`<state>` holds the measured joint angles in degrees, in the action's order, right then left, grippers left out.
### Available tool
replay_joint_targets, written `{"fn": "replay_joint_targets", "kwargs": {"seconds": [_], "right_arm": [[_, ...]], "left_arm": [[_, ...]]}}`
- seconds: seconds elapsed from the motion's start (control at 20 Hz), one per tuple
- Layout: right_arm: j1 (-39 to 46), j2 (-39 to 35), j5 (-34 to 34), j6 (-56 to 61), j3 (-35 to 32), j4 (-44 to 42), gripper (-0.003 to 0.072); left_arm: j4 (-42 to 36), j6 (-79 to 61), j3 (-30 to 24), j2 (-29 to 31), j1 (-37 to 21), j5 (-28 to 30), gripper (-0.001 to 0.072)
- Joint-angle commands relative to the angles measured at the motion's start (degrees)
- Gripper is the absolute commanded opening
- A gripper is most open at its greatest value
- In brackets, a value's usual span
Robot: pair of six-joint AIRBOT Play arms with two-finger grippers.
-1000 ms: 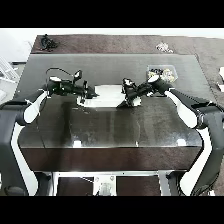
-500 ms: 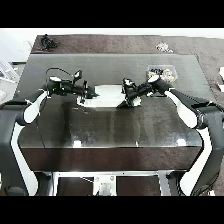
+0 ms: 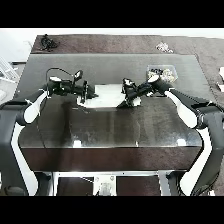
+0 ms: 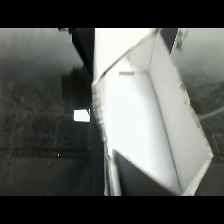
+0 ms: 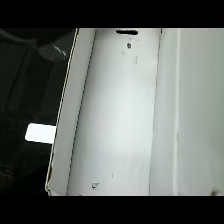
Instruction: Fold the box and place the chain.
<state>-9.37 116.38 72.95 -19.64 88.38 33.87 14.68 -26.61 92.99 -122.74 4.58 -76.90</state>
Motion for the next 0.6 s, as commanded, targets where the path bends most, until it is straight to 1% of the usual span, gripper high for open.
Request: {"fn": "replay_joint_targets", "kwargs": {"seconds": [0.0, 0.2, 0.25, 0.3, 0.4, 0.55], "right_arm": [[0.0, 0.0, 0.0, 0.1, 0.0, 0.0, 0.0563], [0.0, 0.0, 0.0, 0.1, 0.0, 0.0, 0.0563], [0.0, 0.0, 0.0, 0.1, 0.0, 0.0, 0.0564], [0.0, 0.0, 0.0, 0.1, 0.0, 0.0, 0.0564], [0.0, 0.0, 0.0, 0.1, 0.0, 0.0, 0.0563], [0.0, 0.0, 0.0, 0.1, 0.0, 0.0, 0.0564]], "left_arm": [[-3.4, -0.9, 0.1, 0.2, -0.1, -0.7, 0.0460], [-7.4, -0.9, 0.3, 0.9, -0.2, -1.8, 0.0463], [-7.5, -0.9, 0.3, 1.4, -0.4, -2.3, 0.0464], [-7.5, -0.9, 0.3, 2.2, -0.9, -2.6, 0.0491], [-7.5, -0.9, 0.4, 3.8, -2.3, -4.1, 0.0490], [-7.6, -0.9, 0.5, 6.4, -5.3, -10.2, 0.0479]]}}
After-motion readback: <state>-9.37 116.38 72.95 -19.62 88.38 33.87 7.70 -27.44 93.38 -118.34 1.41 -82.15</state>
